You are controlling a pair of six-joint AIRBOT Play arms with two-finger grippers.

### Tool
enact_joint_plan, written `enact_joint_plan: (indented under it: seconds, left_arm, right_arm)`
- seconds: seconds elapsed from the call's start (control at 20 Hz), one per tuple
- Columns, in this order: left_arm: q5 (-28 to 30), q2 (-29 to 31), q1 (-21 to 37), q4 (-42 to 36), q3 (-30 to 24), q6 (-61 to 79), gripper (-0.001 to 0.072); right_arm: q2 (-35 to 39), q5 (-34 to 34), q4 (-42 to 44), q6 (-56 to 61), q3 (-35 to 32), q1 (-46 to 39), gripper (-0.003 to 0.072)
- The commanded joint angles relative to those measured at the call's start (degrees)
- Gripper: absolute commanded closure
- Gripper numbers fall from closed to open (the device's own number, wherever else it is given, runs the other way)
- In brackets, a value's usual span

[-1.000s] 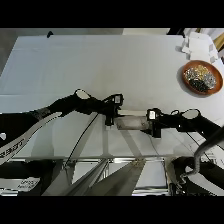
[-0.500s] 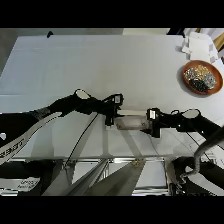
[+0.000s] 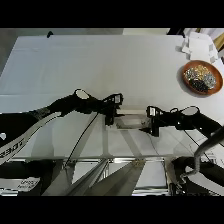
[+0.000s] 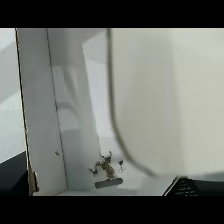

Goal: Fold the box and place the chain.

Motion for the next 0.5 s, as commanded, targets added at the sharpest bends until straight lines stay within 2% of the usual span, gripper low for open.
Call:
enact_joint_plan:
  seconds: [0.0,0.15,0.45]
  left_arm:
    - [-0.17,-0.02,-0.04,-0.09,0.02,0.04,0.0699]
    - [-0.17,-0.02,-0.04,-0.07,0.02,0.04,0.0699]
    - [-0.17,-0.02,-0.09,-0.09,0.02,0.04,0.0699]
  right_arm:
    - [-1.70,0.35,-0.59,-0.04,0.83,0.07,-0.0001]
    - [-2.23,0.24,-4.07,-0.04,0.83,0.04,0.0162]
    - [-2.23,0.42,-6.82,0.59,0.83,-0.07,0.0165]
